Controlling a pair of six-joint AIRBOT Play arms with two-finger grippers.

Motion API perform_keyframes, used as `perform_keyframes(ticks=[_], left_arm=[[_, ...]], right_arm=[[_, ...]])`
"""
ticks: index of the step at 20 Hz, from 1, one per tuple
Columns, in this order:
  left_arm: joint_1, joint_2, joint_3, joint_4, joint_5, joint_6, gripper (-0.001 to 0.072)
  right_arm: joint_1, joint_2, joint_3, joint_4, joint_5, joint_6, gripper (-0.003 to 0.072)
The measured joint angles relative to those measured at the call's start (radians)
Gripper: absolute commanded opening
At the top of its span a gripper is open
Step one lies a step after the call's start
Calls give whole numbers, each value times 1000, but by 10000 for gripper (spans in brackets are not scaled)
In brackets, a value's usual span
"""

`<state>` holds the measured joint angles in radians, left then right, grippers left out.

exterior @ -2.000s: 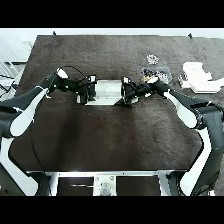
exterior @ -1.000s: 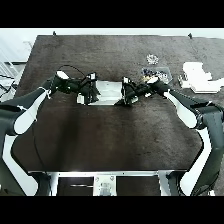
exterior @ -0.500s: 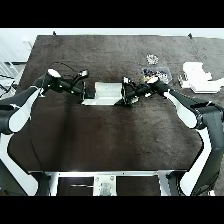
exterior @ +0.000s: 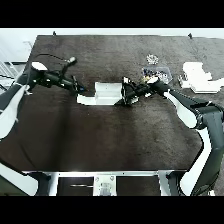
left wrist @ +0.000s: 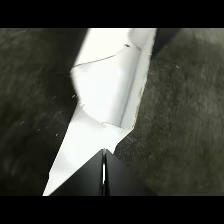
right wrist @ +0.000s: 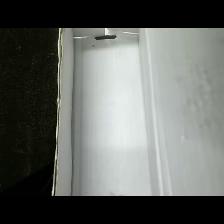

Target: Fold the box and place the chain.

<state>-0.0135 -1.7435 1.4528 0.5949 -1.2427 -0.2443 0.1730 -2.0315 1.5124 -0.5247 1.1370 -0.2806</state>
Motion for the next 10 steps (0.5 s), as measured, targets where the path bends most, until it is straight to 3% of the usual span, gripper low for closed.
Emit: perform_keyframes(ticks=[5, 10], left_arm=[[71, 157, -153, -8, 85, -334, 13], [102, 208, -249, 20, 97, -557, 13]], right_arm=[[0, 0, 0, 0, 0, 0, 489], [0, 0, 0, 0, 0, 0, 489]])
